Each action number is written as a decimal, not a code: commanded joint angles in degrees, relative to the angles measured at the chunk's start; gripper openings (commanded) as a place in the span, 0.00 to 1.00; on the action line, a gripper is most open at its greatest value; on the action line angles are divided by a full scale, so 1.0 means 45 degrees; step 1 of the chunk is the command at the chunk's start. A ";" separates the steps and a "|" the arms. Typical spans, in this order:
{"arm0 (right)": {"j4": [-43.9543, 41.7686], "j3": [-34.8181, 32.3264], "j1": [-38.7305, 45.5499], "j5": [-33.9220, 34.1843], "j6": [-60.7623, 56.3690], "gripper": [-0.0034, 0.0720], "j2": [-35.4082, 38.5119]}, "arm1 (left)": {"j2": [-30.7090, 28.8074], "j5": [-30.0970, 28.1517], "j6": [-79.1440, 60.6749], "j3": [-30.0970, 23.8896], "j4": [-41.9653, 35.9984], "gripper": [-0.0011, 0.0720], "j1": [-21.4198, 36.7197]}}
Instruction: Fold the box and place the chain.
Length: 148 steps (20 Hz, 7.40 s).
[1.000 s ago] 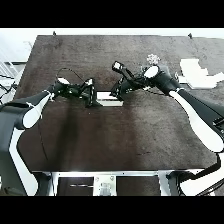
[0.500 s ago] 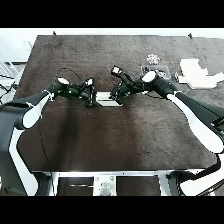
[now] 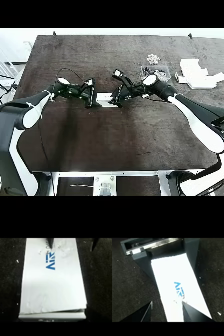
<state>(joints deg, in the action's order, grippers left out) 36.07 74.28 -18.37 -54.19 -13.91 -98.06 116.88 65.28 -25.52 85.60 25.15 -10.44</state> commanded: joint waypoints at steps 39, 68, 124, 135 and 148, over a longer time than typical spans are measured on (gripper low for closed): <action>-0.2098 0.0068 0.0233 0.1005 -0.3293 0.06 0.5047 | -0.0005 -0.0058 -0.0005 0.0010 -0.0024 0.50 0.0005; 0.0466 -1.2750 0.3963 0.7431 -0.5299 0.06 1.6402 | -0.4342 -0.3439 0.5571 -0.0792 -0.0330 0.03 0.3589; 0.0432 -1.2531 0.3954 0.8918 -0.5343 0.48 1.6339 | -0.4265 -0.5600 0.6052 -0.0510 -0.1564 0.53 0.9010; 0.0471 -1.2138 0.3968 1.0137 -0.5338 0.06 1.7554 | -1.2881 -0.5576 0.4755 -0.6596 -0.3886 0.03 0.8995; 0.1146 -1.2177 0.3968 1.0176 -0.5338 0.05 1.7554 | -2.0502 -0.7854 0.2909 -1.5140 -0.5416 0.03 0.5600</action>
<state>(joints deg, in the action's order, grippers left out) 40.93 19.57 -0.51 -8.64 -37.89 -19.14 28.64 31.57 -11.99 21.32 1.02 20.36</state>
